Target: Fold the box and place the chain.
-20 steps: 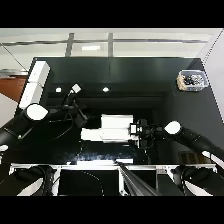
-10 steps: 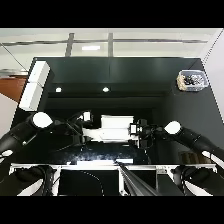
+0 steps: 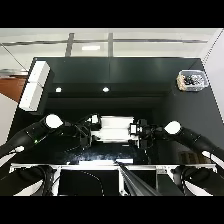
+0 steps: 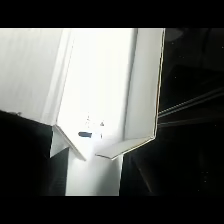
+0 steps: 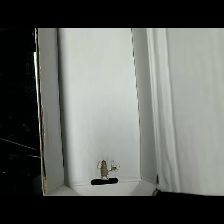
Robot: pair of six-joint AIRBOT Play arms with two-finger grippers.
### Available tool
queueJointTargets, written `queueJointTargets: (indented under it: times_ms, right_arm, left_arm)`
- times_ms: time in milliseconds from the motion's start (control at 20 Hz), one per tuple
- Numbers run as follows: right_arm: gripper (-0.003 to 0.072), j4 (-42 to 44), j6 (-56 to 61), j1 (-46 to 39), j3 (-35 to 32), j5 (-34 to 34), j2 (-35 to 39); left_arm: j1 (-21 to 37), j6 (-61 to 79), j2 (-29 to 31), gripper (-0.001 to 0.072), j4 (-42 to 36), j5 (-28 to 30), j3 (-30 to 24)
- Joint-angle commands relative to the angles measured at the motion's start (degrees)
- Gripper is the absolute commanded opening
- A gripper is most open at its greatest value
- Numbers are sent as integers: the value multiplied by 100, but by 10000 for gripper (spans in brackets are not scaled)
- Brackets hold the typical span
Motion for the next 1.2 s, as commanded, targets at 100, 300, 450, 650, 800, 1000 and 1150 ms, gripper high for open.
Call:
queueJointTargets:
  times_ms: [100,300,450,650,800,1000,1150]
  right_arm:
    - [485,2,4,7,0,0,0]
    - [485,2,4,7,0,0,0]
    - [485,2,4,7,0,-2,0]
    - [485,0,2,7,0,0,0]
    - [485,0,4,7,0,0,0]
    - [485,0,4,7,0,-2,0]
    - [485,0,4,7,0,-2,0]
  left_arm:
    - [-26,87,-59,394,-42,133,15]
    - [-26,87,-63,310,-136,140,15]
    - [-127,337,-74,264,-411,142,15]
    - [-479,446,-125,230,-608,809,15]
    - [-529,446,-223,226,-831,997,15]
    - [-603,448,-227,226,-883,975,15]
    - [-610,446,-232,219,-883,970,15]
